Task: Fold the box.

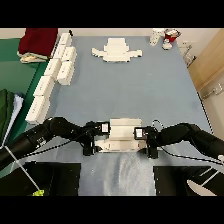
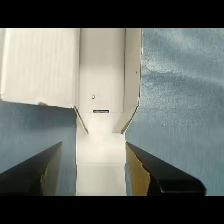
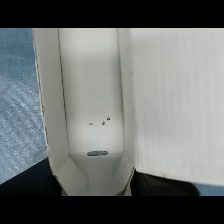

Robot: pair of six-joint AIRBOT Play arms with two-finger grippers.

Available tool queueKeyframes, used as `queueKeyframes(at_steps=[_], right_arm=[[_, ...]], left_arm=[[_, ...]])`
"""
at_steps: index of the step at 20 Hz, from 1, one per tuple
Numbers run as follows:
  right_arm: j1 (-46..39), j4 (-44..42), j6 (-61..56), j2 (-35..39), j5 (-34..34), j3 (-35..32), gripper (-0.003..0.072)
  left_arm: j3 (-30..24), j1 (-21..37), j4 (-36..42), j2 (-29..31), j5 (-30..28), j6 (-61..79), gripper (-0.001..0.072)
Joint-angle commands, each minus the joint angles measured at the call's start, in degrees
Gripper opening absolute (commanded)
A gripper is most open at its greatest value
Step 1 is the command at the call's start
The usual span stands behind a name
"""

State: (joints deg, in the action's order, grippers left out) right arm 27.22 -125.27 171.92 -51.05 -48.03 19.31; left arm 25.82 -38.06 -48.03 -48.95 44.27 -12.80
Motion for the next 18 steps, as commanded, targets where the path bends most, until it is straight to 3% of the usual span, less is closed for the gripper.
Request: queueKeyframes(at_steps=[1,6,7,8,9,18], right_arm=[[0.04,0.0,0.0,0.04,0.02,0.07,0.05],[0.04,0.0,0.0,0.04,0.0,0.07,0.0501],[0.04,0.0,0.0,0.04,0.0,0.07,0.05],[0.04,0.0,0.0,0.04,0.0,0.07,0.05],[0.04,0.0,0.0,0.04,0.0,0.07,0.05],[0.04,0.0,0.0,0.04,0.02,0.07,0.05]], left_arm=[[-0.11,-1.95,3.5,-3.58,-2.47,2.95,0.0584],[-0.11,-2.34,8.35,-6.75,-4.09,2.99,0.0582],[-0.11,-2.34,8.68,-7.48,-5.07,2.99,0.046],[-0.11,-2.34,8.66,-7.91,-5.07,3.74,0.024],[-0.11,-2.36,8.74,-8.24,-4.59,4.92,0.0166],[-0.11,-4.83,15.45,-8.24,-10.19,7.98,0.0164]])
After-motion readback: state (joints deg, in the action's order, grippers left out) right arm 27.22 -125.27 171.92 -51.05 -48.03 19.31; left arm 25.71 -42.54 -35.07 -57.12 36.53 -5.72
